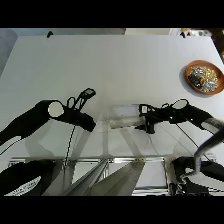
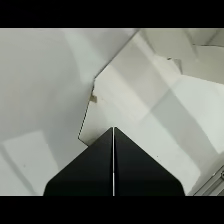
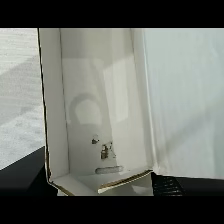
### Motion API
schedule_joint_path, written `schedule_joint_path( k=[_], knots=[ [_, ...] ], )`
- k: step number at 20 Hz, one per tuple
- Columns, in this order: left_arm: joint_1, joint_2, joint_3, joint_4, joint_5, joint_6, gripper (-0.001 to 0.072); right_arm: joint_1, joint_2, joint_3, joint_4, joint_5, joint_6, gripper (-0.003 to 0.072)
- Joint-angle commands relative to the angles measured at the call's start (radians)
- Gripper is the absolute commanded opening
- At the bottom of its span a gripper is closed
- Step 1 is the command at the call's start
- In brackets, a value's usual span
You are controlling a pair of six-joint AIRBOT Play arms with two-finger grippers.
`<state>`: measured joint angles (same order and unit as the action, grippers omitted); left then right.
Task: Fold the box and place the chain.
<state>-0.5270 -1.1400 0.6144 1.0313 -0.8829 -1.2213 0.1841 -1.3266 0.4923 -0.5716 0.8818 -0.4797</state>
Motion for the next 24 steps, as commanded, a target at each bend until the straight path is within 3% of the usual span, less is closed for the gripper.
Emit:
schedule_joint_path(
  k=[1, 9, 12, 16, 24],
  knots=[
    [0.029, 0.008, -0.045, -0.051, 0.041, -0.069, 0.0001, 0.000, 0.001, 0.001, 0.000, 0.000, 0.000, 0.0275],
    [0.065, 0.243, -0.047, -0.042, 0.040, -0.114, 0.0000, 0.000, 0.001, 0.001, 0.000, 0.000, 0.000, 0.0275],
    [0.086, 0.278, -0.083, -0.016, 0.047, -0.197, 0.0001, 0.000, 0.001, 0.001, 0.000, 0.000, 0.000, 0.0275],
    [0.076, 0.230, -0.180, -0.143, 0.088, -0.223, 0.0001, 0.000, 0.001, 0.001, 0.000, 0.000, 0.000, 0.0275],
    [0.016, -0.011, -0.184, -0.321, 0.201, -0.144, 0.0001, 0.000, 0.001, 0.001, 0.000, 0.000, 0.000, 0.0275]
  ],
)
